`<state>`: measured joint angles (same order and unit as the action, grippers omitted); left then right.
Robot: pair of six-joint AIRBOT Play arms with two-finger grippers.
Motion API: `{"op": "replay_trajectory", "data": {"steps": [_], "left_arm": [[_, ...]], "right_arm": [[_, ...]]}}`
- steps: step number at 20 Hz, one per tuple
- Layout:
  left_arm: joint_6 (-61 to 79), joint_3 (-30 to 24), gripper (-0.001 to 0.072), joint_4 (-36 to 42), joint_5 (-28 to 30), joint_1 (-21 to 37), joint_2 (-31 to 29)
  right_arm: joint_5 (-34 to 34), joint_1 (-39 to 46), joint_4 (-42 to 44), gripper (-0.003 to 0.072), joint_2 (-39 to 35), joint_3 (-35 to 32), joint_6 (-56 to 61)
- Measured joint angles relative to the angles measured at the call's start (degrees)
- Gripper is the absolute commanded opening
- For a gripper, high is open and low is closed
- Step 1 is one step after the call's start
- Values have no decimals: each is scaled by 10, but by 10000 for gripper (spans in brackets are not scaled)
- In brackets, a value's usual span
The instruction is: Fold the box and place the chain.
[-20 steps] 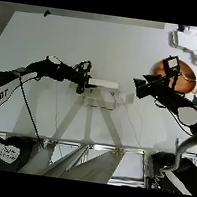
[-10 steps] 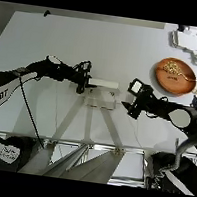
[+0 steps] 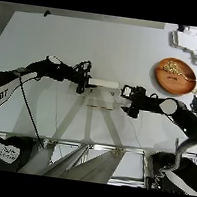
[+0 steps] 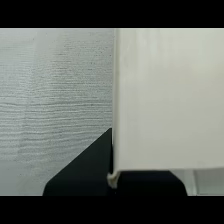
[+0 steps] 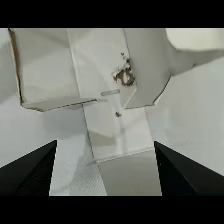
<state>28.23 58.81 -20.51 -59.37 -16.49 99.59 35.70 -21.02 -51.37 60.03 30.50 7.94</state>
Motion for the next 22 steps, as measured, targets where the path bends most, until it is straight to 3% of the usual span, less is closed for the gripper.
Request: {"op": "replay_trajectory", "data": {"steps": [6,11,16,22], "left_arm": [[0,0,8,0,0,0,0],[0,0,8,0,0,0,0],[0,0,8,0,0,0,0],[0,0,8,0,0,0,0]], "right_arm": [[26,28,164,695,87,0,-199],[24,31,256,695,137,0,-250],[19,32,308,695,149,0,-193],[17,32,313,693,152,5,-52]]}}
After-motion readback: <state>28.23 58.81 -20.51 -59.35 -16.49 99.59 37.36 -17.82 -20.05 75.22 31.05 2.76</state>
